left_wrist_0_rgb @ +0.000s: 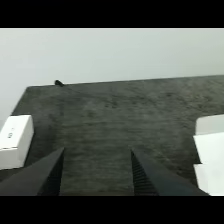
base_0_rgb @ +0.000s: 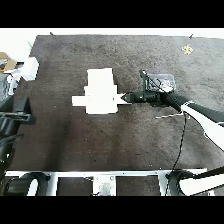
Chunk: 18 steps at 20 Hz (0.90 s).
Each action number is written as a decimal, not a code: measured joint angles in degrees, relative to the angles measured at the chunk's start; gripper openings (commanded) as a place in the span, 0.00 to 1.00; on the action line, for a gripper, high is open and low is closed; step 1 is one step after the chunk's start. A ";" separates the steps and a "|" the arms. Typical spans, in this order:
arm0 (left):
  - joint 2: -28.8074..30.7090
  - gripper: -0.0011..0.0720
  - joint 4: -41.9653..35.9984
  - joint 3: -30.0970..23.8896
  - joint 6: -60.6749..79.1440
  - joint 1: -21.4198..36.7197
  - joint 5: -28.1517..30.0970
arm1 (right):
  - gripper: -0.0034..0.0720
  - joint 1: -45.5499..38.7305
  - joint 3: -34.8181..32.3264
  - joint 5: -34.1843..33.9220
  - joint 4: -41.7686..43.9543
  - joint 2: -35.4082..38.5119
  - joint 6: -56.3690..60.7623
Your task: Fold the box and place the chain.
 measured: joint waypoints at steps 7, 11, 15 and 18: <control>-32.96 0.54 -1.25 20.83 -1.44 -0.02 -19.30 | 0.04 0.13 -0.39 -2.19 0.90 -0.17 -1.46; -55.15 0.57 -0.85 37.62 -4.07 0.00 -33.40 | 0.05 0.13 -0.39 -2.64 1.03 -0.17 -1.84; -76.50 0.69 6.71 59.10 -12.04 0.00 -49.44 | 0.05 0.13 -0.39 -3.08 1.01 -0.17 -1.99; -89.72 0.69 11.08 74.42 -18.27 -0.09 -59.28 | 0.05 0.11 -0.39 -3.50 0.96 -0.17 -2.01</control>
